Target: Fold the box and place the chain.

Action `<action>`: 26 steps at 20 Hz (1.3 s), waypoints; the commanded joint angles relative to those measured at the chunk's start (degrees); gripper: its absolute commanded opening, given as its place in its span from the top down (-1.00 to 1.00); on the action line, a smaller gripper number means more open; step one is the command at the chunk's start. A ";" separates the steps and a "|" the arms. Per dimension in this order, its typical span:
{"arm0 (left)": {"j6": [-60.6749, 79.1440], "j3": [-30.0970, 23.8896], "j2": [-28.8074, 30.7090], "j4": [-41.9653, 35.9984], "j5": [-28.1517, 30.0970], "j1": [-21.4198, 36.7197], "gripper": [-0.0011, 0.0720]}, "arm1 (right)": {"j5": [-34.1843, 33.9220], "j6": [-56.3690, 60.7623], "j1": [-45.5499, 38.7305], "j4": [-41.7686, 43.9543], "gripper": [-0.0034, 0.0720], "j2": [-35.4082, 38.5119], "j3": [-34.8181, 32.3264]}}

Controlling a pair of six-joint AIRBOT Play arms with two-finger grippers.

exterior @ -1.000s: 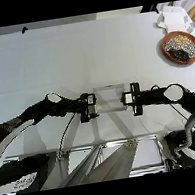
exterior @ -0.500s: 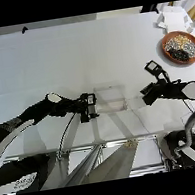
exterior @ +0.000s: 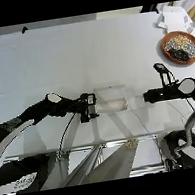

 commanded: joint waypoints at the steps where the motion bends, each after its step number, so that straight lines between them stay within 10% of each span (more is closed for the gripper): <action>1: 0.02 0.00 0.00 0.02 0.00 0.00 0.29 | 0.37 -4.09 2.64 9.33 0.86 -4.74 -0.07; 11: 0.02 0.00 0.00 0.02 0.00 0.00 0.29 | 0.61 -8.52 6.08 19.39 0.84 -5.05 0.09; 26: 0.02 0.00 0.00 0.02 0.00 0.00 0.29 | 10.71 -7.98 6.08 19.52 0.12 -1.97 4.55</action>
